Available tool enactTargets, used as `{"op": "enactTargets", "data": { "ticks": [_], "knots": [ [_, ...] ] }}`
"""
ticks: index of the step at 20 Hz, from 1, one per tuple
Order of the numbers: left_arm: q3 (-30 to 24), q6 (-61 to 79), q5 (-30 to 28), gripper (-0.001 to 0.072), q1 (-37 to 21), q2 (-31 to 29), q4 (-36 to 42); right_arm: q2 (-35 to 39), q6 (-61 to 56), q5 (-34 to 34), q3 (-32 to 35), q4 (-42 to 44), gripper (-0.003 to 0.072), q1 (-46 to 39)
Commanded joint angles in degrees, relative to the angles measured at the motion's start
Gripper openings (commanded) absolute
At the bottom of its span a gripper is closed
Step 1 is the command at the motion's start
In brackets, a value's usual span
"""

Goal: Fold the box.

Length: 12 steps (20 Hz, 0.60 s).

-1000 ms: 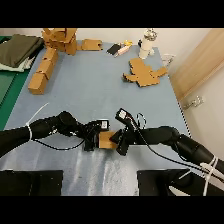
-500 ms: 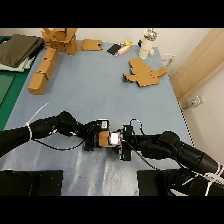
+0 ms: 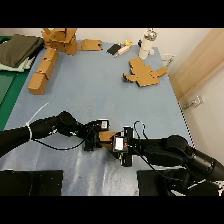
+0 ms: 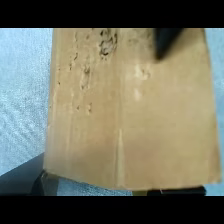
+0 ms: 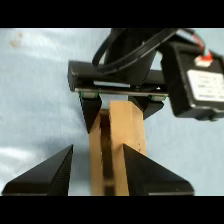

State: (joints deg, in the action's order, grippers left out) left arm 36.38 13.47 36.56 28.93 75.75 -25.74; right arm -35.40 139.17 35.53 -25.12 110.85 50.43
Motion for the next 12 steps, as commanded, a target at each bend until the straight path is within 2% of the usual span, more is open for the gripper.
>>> {"op": "enactTargets", "data": {
  "ticks": [1, 4, 6, 7, 12],
  "knots": [
    [0.0, 0.0, 0.0, 0.0544, 0.0, 0.0, 0.0, 2.6, -9.0, -2.2, 0.0, 3.2, 0.0476, 0.3],
    [0.0, 0.0, 0.0, 0.0544, 0.0, 0.0, 0.0, 3.8, -15.9, -6.3, 0.0, 2.9, 0.0473, -0.3],
    [0.0, 0.0, 0.0, 0.0544, 0.0, 0.0, 0.0, 4.0, -17.3, -8.8, 0.0, 2.7, 0.0368, -2.5],
    [0.0, 0.0, 0.0, 0.0544, 0.0, 0.0, 0.0, 3.7, -17.2, -9.2, 0.0, 2.2, 0.0353, -4.2],
    [0.0, 0.0, 0.0, 0.0544, 0.0, 0.0, 0.0, -2.5, -15.4, -9.2, 0.0, -1.0, 0.0353, -8.7]
  ]
}}
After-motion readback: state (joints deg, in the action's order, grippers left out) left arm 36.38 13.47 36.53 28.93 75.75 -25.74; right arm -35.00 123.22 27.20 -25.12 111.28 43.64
